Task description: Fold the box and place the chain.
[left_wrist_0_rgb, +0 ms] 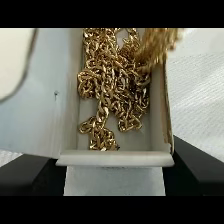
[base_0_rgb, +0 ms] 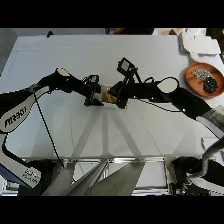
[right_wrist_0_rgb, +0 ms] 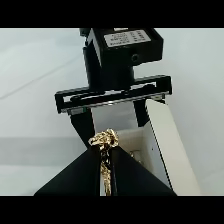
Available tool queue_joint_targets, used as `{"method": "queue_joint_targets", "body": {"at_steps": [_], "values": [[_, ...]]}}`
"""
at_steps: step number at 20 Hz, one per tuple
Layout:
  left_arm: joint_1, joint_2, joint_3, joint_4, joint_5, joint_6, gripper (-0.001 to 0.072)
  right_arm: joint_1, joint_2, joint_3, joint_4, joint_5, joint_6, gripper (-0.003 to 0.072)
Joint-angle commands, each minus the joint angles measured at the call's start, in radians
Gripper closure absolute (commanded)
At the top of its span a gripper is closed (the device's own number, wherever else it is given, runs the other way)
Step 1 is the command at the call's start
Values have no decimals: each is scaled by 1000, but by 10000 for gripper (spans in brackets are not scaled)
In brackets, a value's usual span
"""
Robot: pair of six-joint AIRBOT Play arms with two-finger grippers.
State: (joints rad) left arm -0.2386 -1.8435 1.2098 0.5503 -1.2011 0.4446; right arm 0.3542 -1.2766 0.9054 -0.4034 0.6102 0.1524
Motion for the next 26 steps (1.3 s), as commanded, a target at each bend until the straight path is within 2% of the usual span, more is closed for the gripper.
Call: {"method": "queue_joint_targets", "body": {"at_steps": [1, 2, 3, 4, 5, 6, 11, 14, 17, 18, 19, 20, 21, 23, 24, 26], "values": [[0, 0, 0, 0, 0, 0, 363, 24, -26, 0, -57, -71, -11, 675], [0, 0, 0, 0, 0, 0, 363, 24, -30, 0, -97, -97, -11, 668], [0, 0, 0, 0, 0, 0, 363, 24, -31, 0, -124, -124, -10, 593], [0, 0, 0, 0, 0, 0, 363, 24, -31, 0, -132, -155, -10, 417], [0, 0, 0, 0, 0, 0, 363, 24, -31, 0, -131, -180, -10, 271], [0, 0, 0, 0, 0, 0, 363, 24, -31, 0, -131, -186, -10, 217], [0, 0, 0, 0, 0, 0, 363, 24, -14, 0, -131, -146, -10, 218], [0, 0, 0, 0, 0, 0, 363, 24, 62, 1, -131, -119, 1, 237], [0, 0, 0, 0, 0, 0, 363, 6, 101, 19, -127, -301, 77, 282], [0, 0, 0, 0, 0, 0, 363, -29, 80, 45, -126, -310, 146, 283], [0, 0, 0, 0, 0, 0, 363, -72, 42, 79, -129, -269, 230, 284], [0, 0, 0, 0, 0, 0, 363, -120, -15, 130, -151, -174, 317, 300], [0, 0, 0, 0, 0, 0, 363, -158, -83, 191, -187, -56, 397, 322], [0, 0, 0, 0, 0, 0, 363, -203, -216, 332, -309, 207, 549, 413], [0, 0, 0, 0, 0, 0, 363, -211, -283, 408, -373, 340, 615, 410], [0, 0, 0, 0, 0, 0, 363, -212, -380, 503, -427, 517, 652, 331]]}}
